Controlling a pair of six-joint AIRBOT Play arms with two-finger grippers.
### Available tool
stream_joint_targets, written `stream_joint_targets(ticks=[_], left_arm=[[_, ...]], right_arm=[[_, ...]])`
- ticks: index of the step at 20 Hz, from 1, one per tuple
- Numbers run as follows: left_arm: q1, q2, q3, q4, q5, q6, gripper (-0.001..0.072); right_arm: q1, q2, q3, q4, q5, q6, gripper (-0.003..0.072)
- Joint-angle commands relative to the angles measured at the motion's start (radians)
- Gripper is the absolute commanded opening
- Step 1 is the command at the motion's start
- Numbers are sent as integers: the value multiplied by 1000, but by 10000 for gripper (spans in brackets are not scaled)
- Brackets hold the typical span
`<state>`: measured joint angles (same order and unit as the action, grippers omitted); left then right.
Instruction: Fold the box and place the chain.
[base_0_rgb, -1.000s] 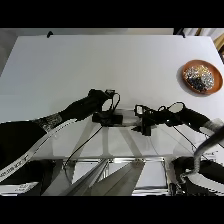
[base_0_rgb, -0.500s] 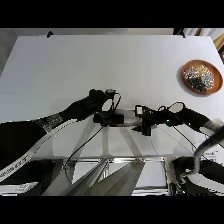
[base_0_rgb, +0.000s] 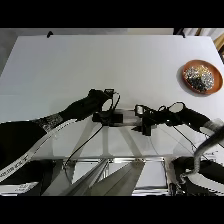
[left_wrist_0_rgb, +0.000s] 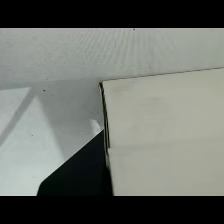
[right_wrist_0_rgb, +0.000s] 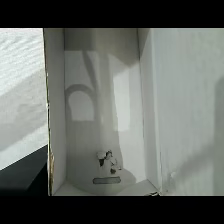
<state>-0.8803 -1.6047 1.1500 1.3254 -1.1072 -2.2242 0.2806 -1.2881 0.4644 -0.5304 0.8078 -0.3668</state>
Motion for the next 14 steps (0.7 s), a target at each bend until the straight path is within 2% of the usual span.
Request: stream_joint_targets(ticks=[1,2,3,9,14], left_arm=[[-1,0,1,-5,11,-2,116],[0,1,1,-5,10,-2,262],[0,5,1,-6,8,-2,312],[14,68,1,26,-61,-1,352],[48,128,1,40,-106,2,355]], right_arm=[[1,0,0,1,0,0,458],[1,0,0,1,0,0,458],[1,0,0,1,0,0,458],[1,0,0,1,0,0,458],[1,0,0,1,0,0,458]])
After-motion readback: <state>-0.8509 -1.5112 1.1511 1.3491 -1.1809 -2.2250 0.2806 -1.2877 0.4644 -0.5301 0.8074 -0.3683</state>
